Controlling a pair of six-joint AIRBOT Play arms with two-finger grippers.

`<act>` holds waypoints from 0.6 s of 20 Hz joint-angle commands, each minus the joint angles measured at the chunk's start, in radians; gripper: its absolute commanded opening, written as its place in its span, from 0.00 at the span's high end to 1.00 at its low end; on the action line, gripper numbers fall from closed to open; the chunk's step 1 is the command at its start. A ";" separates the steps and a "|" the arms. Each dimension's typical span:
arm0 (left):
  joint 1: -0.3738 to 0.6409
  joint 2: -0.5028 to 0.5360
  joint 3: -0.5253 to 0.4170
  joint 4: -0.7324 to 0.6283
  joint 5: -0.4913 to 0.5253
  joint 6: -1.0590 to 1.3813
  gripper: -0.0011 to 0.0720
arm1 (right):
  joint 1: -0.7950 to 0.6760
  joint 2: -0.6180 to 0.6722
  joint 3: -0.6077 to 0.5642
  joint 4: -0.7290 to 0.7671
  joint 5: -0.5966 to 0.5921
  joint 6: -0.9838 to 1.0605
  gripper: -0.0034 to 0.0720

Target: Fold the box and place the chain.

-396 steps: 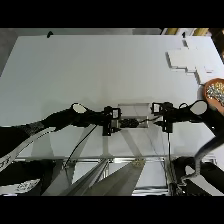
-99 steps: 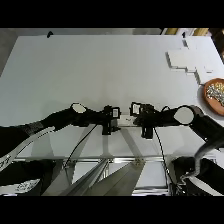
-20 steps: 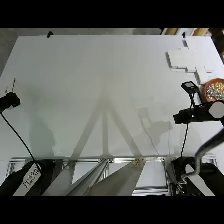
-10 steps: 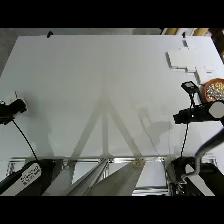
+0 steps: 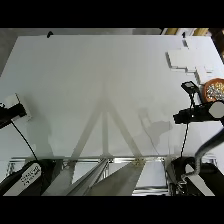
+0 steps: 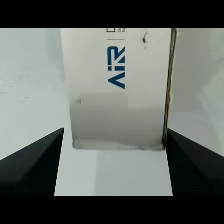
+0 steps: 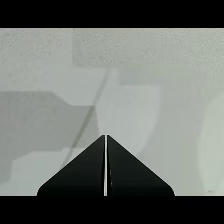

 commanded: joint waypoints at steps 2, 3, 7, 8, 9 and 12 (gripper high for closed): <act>-0.014 0.133 0.000 -0.041 -0.027 0.021 0.03 | 0.000 0.000 0.001 0.000 0.000 0.000 0.93; -0.026 0.173 0.000 -0.041 -0.036 0.022 0.03 | 0.000 0.000 0.001 0.000 0.000 0.000 0.93; -0.067 0.309 0.000 -0.034 -0.037 0.041 0.03 | 0.000 0.000 0.001 0.000 0.000 0.000 0.93; -0.072 0.330 0.000 -0.034 -0.036 0.041 0.03 | 0.000 0.000 0.001 0.000 0.000 0.000 0.93; -0.077 0.348 0.000 -0.034 -0.037 0.041 0.03 | 0.000 0.000 0.001 0.000 0.000 0.000 0.93; -0.077 0.368 0.000 -0.034 -0.036 0.041 0.03 | 0.000 0.000 0.001 0.000 0.000 0.000 0.93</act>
